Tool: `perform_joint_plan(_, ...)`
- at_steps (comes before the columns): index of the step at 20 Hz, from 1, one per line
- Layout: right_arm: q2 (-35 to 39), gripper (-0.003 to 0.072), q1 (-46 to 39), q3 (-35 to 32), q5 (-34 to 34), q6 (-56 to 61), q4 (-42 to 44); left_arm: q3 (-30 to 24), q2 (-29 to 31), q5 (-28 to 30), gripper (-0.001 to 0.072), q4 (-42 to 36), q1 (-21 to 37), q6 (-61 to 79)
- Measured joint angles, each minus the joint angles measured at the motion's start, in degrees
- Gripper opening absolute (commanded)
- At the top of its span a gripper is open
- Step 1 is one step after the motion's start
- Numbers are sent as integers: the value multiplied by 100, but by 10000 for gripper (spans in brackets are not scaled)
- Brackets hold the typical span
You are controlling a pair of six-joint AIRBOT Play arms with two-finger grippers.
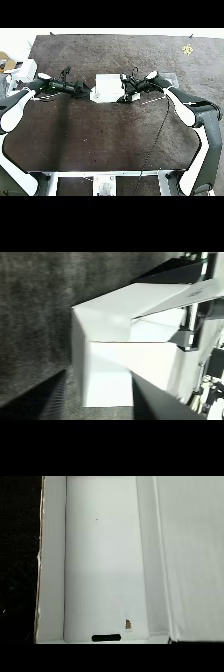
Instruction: Fold the box and place the chain.
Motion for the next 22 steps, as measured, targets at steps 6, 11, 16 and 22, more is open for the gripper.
perform_joint_plan(6,0,386,0,0,0,0,0,31,24,-79,363,-57,-35,-2)
perform_joint_plan(11,0,386,0,0,0,2,0,225,24,-155,363,39,-179,-164)
perform_joint_plan(16,0,386,0,0,0,2,0,678,24,-208,362,673,-459,-658)
perform_joint_plan(22,0,386,0,0,0,0,0,1270,24,-208,362,2037,-957,-1665)
